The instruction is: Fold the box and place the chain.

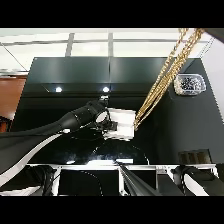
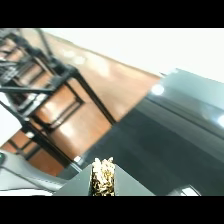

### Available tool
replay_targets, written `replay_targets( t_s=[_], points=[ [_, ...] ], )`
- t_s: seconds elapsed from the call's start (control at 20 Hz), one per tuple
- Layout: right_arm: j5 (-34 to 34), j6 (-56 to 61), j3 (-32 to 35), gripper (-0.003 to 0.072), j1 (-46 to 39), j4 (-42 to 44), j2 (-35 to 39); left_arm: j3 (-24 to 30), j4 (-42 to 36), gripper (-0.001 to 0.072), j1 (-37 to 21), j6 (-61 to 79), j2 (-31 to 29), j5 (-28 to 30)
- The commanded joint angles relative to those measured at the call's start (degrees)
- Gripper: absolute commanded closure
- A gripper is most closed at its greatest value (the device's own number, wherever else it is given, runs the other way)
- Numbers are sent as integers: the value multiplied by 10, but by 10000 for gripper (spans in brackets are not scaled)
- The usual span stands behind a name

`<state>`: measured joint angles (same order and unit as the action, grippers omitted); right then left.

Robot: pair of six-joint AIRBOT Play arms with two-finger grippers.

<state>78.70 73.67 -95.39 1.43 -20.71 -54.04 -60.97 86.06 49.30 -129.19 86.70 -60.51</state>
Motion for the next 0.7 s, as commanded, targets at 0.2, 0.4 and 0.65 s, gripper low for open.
replay_targets(
  t_s=[0.2, 0.4, 0.65],
  points=[
    [-41, -10, -7, 683, 74, 10, 0, 0, 0, 683, 0, 0, 0, 0],
    [-49, -8, -7, 683, 77, -34, -6, 0, 0, 683, 0, 0, 0, 0],
    [-54, 9, -7, 683, 105, -36, -24, 0, 0, 683, 0, 0, 0, 0]
  ],
)
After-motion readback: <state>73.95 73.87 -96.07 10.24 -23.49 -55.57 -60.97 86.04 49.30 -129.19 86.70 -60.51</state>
